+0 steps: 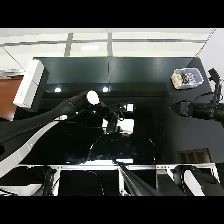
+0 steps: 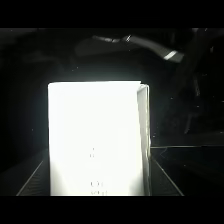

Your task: Fold the box and place the chain.

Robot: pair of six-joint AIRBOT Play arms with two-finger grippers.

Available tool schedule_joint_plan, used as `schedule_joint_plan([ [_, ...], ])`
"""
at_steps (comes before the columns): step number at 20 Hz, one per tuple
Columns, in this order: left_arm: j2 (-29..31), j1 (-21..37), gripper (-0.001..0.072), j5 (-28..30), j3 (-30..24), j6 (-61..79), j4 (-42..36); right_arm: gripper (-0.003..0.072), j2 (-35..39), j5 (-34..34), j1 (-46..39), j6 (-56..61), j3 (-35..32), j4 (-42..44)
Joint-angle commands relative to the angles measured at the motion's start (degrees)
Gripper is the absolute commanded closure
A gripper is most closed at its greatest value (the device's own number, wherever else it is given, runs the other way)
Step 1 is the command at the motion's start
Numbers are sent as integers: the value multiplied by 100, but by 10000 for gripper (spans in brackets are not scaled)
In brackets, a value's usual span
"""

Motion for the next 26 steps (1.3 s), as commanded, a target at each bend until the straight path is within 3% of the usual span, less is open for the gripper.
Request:
schedule_joint_plan([
  [1,-59,-197,-2,520,2,-133,66,673,4,2,-2,2,-2,2],
  [9,-310,-546,21,691,2,-719,63,672,4,-20,-2,2,-2,2],
  [10,-308,-546,111,693,13,-719,63,672,4,-20,-2,2,-2,2],
  [11,-306,-535,299,675,57,-743,125,672,4,-20,-2,2,-2,2],
  [12,-302,-522,374,662,120,-901,173,673,4,-20,-2,2,-2,2],
  [13,-289,-485,380,638,205,-1084,201,672,4,-20,-2,2,-2,2],
  [14,-262,-420,431,573,295,-1283,289,673,4,-20,-2,2,-2,2],
  [16,-129,-170,433,426,455,-1858,605,673,4,-15,-2,4,-2,2],
  [20,481,866,433,28,481,-3866,1851,673,4,-17,-2,4,-2,2],
  [24,981,2553,433,-935,398,-6653,3300,672,4,-37,-2,4,-2,2],
  [26,1202,3641,433,-1259,120,-7326,3482,673,4,-42,-2,4,-9,4],
])
